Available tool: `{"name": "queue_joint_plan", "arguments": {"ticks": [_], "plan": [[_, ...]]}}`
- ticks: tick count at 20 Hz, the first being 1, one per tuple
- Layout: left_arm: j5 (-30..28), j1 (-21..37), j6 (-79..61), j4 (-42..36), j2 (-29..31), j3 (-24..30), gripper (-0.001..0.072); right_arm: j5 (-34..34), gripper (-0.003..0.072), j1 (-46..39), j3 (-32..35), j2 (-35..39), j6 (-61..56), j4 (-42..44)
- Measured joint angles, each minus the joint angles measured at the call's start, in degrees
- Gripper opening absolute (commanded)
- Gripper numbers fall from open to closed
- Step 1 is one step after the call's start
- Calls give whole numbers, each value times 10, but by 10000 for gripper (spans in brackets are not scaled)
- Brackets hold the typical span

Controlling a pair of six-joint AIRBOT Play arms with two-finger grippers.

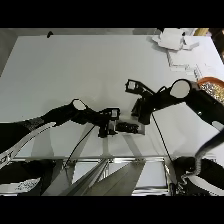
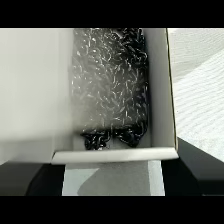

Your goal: Fold the box and place the chain.

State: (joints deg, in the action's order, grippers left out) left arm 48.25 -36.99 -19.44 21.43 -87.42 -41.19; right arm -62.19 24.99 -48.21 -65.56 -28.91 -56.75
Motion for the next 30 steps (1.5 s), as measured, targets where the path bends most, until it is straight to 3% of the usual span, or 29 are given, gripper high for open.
{"name": "queue_joint_plan", "arguments": {"ticks": [2, 4, 6, 14, 18, 19, 30], "plan": [[0, 0, 0, 0, 0, 0, 272, -3, 209, 20, 21, 10, 3, -2], [0, 0, 0, 0, 0, 0, 272, 4, 320, 43, 44, 30, 6, -3], [0, 0, 0, 0, 0, 0, 272, 24, 336, 63, 68, 54, 8, -5], [0, 0, 0, 0, 0, 0, 272, 85, 330, 104, 111, 102, 9, -65], [0, 0, 1, -2, 0, 0, 272, 105, 165, 107, 113, 106, 7, -84], [0, 0, 3, -2, 0, 0, 272, 110, 157, 107, 114, 106, 6, -87], [-1, 0, -2, 1, 0, 0, 272, 129, 205, 114, 135, 105, 4, -75]]}}
